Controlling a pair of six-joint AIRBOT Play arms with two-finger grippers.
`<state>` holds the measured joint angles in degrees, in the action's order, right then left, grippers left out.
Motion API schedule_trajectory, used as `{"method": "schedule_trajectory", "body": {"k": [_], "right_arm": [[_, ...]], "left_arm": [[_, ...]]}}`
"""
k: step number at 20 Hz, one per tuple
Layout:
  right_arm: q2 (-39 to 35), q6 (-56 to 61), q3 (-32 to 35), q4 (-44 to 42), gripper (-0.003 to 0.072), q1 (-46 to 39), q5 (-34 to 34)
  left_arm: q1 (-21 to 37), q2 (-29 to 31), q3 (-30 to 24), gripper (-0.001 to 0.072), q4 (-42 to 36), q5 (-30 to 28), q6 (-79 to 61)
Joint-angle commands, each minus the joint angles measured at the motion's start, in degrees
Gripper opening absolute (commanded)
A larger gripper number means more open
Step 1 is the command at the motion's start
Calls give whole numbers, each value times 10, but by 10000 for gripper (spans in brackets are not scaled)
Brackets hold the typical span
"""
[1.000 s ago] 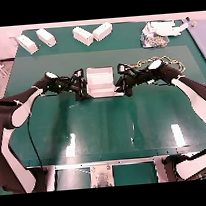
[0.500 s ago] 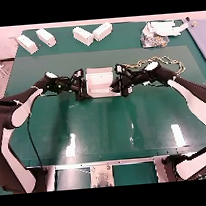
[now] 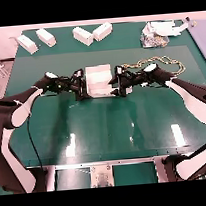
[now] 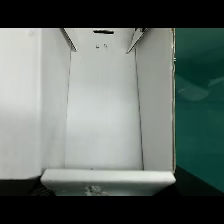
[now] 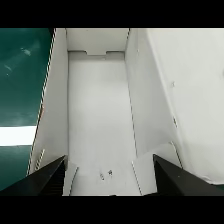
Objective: Fold the box and place the chain.
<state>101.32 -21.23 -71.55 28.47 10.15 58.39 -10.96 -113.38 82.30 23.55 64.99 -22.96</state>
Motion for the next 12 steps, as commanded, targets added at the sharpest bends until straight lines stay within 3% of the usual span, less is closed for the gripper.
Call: {"method": "schedule_trajectory", "body": {"k": [1, 8, 9, 10, 11, 12], "right_arm": [[1, -18, 0, -6, 659, 0, 6], [1, 12, 0, -3, 655, -2, 7], [1, 25, 0, -3, 591, -7, 8], [-1, 30, 0, -4, 412, -14, 9], [-4, 37, 0, -5, 283, -21, 18], [-9, 45, -1, -5, 270, -27, 29]], "left_arm": [[0, 0, 0, 513, 0, 0, 0], [0, 0, 0, 513, 0, 0, 0], [0, 0, 1, 513, 0, 0, 0], [0, 0, 0, 513, 0, 0, 0], [0, 0, 0, 513, 0, 0, 0], [0, 0, 0, 513, 0, 0, 0]]}}
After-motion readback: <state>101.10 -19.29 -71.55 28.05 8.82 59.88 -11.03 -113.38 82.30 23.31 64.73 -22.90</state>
